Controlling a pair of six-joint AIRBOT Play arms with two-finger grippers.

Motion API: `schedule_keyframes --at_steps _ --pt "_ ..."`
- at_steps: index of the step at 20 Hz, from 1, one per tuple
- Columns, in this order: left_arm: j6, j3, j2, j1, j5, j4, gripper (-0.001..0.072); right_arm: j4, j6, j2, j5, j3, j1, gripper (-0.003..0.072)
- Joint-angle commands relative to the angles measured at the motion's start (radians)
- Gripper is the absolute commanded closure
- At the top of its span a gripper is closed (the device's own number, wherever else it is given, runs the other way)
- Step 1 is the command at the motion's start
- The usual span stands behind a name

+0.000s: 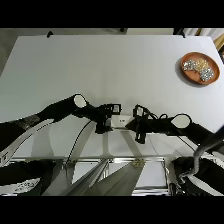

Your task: Fold the box and place the chain.

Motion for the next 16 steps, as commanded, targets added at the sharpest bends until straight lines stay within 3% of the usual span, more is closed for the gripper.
schedule_keyframes --at_steps 1,7,13,16 --pt "0.005 0.0 0.0 0.0 0.0 0.006 0.0699 -0.009 0.105 0.143 -0.065 0.004 -0.001 0.0674" --pt "0.005 0.0 0.0 0.0 0.0 0.006 0.0699 -0.314 0.438 0.364 -0.08 0.008 -0.001 0.0674" --pt "0.005 0.0 0.0 0.0 0.0 0.006 0.0699 -0.958 1.164 0.391 0.243 0.104 -0.001 0.0675" --pt "0.005 0.0 0.0 0.0 0.0 0.006 0.0699 -1.11 1.346 0.383 0.456 0.108 -0.001 0.0675"
